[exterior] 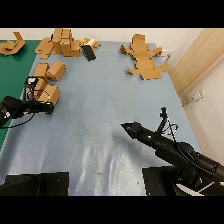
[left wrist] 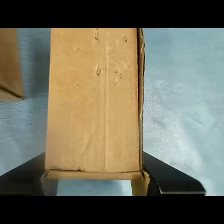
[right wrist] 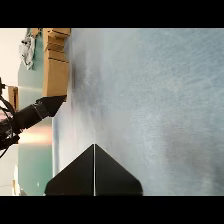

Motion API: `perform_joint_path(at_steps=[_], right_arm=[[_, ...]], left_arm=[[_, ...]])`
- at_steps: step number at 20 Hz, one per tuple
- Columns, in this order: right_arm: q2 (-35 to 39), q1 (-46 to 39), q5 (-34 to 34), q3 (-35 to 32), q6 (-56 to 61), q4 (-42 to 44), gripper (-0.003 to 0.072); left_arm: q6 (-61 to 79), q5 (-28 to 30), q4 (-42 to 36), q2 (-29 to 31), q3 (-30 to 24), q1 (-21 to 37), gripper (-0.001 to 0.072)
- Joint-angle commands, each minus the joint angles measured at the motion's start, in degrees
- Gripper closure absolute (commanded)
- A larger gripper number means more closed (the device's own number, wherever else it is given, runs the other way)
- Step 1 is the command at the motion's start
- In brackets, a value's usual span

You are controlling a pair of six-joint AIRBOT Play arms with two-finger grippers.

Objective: Fold the box.

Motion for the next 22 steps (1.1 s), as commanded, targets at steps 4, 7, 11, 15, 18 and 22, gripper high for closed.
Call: perform_joint_path(at_steps=[4,7,11,15,18,22], right_arm=[[0.07,-0.02,2.01,0.42,0.04,0.02,0.0682],[0.04,-0.02,2.19,0.42,0.04,0.02,0.0682],[0.04,-0.04,4.09,0.42,0.02,0.0,0.0682],[0.04,-1.14,5.64,0.42,0.0,-0.02,0.0682],[-0.07,-1.36,5.75,0.39,-0.02,-0.26,0.0681],[-0.07,-1.36,5.75,0.42,-0.04,-1.92,0.068]], left_arm=[[-5.66,2.08,0.5,-9.86,8.13,1.44,0.0201],[-5.7,2.93,0.44,-12.92,12.28,1.4,0.0201],[-6.05,3.63,0.44,-17.14,17.25,1.27,0.0202],[-6.01,4.24,0.44,-20.41,19.43,0.57,0.0201],[-5.86,6.32,0.46,-20.79,19.74,0.28,0.0191],[-6.08,5.97,0.37,-20.79,19.93,0.28,0.0013]])
